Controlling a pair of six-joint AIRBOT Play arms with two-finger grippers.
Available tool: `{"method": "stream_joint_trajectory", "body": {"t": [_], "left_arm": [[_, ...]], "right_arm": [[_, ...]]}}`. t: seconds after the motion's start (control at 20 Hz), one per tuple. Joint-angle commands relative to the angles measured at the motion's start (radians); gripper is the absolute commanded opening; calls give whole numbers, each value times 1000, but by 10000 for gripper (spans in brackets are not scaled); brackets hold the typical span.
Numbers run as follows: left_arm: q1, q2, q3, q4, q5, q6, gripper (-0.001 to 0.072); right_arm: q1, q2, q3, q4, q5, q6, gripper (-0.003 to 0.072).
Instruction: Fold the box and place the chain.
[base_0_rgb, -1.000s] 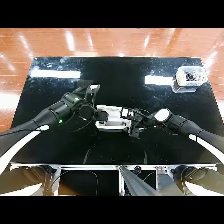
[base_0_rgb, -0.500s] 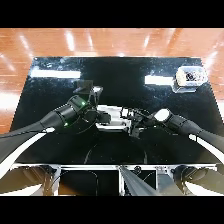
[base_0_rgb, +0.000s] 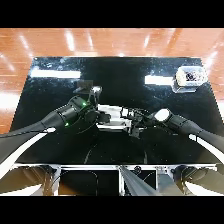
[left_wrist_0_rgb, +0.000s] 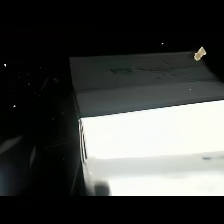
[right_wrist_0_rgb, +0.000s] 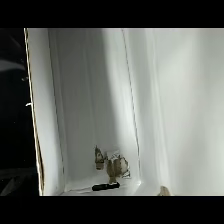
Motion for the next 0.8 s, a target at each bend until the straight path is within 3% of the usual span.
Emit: {"method": "stream_joint_trajectory", "body": {"t": [0.0, 0.55, 0.6, 0.65, 0.75], "left_arm": [[0, -4, 1, 0, 0, -6, 317], [0, -30, 1, -12, -14, -5, 293], [0, -30, 1, -18, -21, 8, 98], [0, -30, 1, -30, -26, 31, 28], [0, -30, 1, -40, -27, 31, 28]], "right_arm": [[0, -1, 0, 1, 1, 0, 544], [0, -1, 0, 1, 1, 0, 544], [0, -1, 0, 1, 1, 0, 544], [0, -1, 0, 1, 1, 0, 544], [0, -1, 0, 1, 0, 0, 544]]}}
